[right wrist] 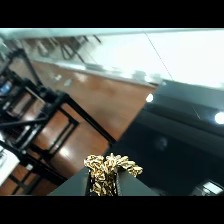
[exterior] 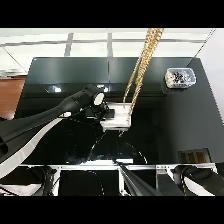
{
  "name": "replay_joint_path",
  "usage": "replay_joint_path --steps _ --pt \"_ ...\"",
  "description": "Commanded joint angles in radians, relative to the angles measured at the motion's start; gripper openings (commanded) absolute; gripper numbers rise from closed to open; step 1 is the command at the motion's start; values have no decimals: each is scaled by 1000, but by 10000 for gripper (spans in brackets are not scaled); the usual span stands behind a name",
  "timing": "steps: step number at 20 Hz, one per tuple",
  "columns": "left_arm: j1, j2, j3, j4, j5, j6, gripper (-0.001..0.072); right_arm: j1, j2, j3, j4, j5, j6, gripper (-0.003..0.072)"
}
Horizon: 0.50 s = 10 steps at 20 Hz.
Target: Fold the box and place the chain.
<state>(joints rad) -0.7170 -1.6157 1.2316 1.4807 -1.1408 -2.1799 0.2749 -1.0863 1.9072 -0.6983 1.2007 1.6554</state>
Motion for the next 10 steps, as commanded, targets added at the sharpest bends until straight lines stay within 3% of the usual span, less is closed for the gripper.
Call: replay_joint_path --steps 1,10 --pt "1 -1 0 0 0 0 24 29 -5 1 6 -55 5 7" --pt "1 -1 0 0 0 0 24 33 -50 -32 -62 81 16 8"
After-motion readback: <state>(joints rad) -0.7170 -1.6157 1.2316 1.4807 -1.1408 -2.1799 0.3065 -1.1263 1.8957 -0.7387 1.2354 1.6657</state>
